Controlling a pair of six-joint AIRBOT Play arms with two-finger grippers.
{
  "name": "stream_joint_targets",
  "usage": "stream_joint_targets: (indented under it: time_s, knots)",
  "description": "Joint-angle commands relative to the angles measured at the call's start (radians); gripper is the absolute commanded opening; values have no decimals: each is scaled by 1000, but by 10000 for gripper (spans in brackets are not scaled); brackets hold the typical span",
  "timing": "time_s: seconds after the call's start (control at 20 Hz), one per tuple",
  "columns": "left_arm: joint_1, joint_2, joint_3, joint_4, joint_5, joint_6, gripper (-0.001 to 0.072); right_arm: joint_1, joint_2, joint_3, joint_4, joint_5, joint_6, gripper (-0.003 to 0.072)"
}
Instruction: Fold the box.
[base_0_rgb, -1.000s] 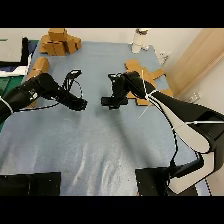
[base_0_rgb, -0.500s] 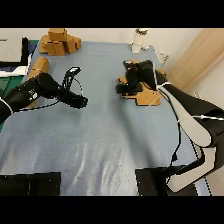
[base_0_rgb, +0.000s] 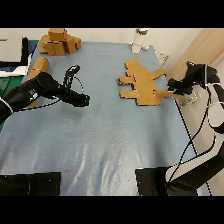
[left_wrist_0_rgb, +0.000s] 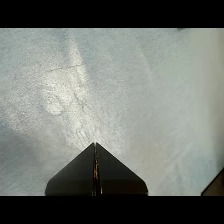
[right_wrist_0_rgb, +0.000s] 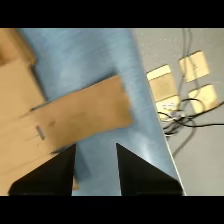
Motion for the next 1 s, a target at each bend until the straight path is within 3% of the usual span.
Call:
stream_joint_targets:
  time_s: [0.0,0.2,0.4,0.45,0.5,0.55,0.6,0.85,0.95]
  knots:
    - [-1,0,1,-8,0,-2,13,-155,-84,47,256,28,-163,412]
    - [-1,0,1,-15,0,-3,13,-151,-154,106,303,-24,-263,412]
    - [-1,0,1,-30,-3,-3,13,-128,-206,167,369,-168,-364,397]
    - [-1,0,1,-38,-4,-3,13,-121,-203,169,380,-193,-395,305]
    - [0,0,1,-51,-7,-3,13,-115,-200,170,400,-228,-443,121]
    - [0,0,1,-58,-7,-3,14,-110,-199,175,421,-277,-502,38]
    - [0,0,1,-74,-11,-3,13,-104,-197,182,438,-324,-531,2]
    - [-1,0,1,-190,-39,54,13,-64,-131,167,459,-500,-447,-3]
    - [0,0,1,-208,-98,99,13,-53,-48,87,456,-487,-385,-4]
